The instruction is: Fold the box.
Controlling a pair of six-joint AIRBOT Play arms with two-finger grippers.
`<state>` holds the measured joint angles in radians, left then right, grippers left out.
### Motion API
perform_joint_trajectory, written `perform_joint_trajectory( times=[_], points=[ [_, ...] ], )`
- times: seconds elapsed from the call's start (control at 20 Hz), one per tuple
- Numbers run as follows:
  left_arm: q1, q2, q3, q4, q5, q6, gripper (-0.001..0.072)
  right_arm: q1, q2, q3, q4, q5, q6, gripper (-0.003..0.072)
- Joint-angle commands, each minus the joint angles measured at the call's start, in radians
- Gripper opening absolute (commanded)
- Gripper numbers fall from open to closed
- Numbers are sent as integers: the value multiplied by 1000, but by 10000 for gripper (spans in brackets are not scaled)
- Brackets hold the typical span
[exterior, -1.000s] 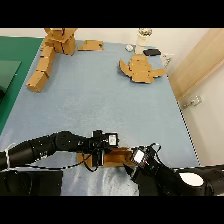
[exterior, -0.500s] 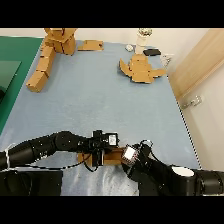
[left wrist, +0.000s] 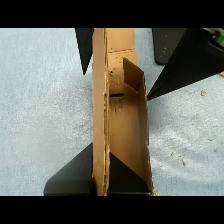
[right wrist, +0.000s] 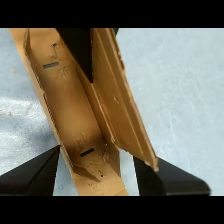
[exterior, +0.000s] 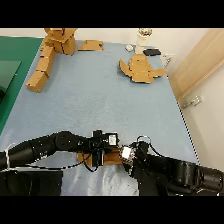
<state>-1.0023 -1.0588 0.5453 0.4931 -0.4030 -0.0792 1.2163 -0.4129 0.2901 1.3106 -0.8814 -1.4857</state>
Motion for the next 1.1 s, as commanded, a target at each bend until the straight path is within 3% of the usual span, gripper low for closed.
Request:
perform_joint_trajectory(
  times=[0.0, 0.15, 0.55, 1.05],
  points=[
    [0, 0, 1, 0, 0, 0, 13, -141, -6, 2, 181, 43, -226, 714],
    [0, 0, 1, 0, 0, 0, 14, -256, -46, 2, 278, 50, -383, 714],
    [0, 0, 1, 0, 0, 0, 14, -539, -185, 2, 724, 59, -960, 714],
    [0, 0, 1, 0, 0, 0, 13, -569, -175, 2, 701, -52, -994, 711]
  ],
)
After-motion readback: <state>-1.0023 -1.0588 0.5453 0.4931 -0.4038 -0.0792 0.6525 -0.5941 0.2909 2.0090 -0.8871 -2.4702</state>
